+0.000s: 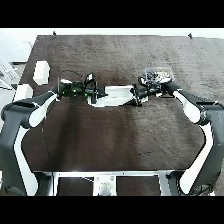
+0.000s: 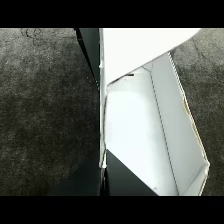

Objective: Fold the box and place the chain.

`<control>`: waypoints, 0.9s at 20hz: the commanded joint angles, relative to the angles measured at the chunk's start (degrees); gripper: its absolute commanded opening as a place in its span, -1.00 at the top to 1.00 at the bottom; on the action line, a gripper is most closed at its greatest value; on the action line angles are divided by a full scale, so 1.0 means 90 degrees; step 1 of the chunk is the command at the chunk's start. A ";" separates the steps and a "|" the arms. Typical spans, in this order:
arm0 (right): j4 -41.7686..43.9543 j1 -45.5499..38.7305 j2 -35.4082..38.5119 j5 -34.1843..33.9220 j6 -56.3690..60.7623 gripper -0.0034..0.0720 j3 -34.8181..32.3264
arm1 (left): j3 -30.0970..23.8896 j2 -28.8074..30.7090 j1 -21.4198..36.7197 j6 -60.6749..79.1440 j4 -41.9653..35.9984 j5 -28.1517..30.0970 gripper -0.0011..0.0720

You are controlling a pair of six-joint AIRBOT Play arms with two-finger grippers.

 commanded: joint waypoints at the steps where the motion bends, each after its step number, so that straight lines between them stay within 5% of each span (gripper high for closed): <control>1: -0.0155 0.0000 -0.0017 -0.0182 -0.0032 -0.68 0.0012 | 0.0000 0.0000 -0.0002 0.0002 0.0000 0.0000 0.91; 18: -0.0216 0.0049 -0.0036 -0.0202 -0.0029 -0.60 0.0029 | 0.0000 0.0000 -0.0002 0.0002 -0.0002 -0.0002 0.91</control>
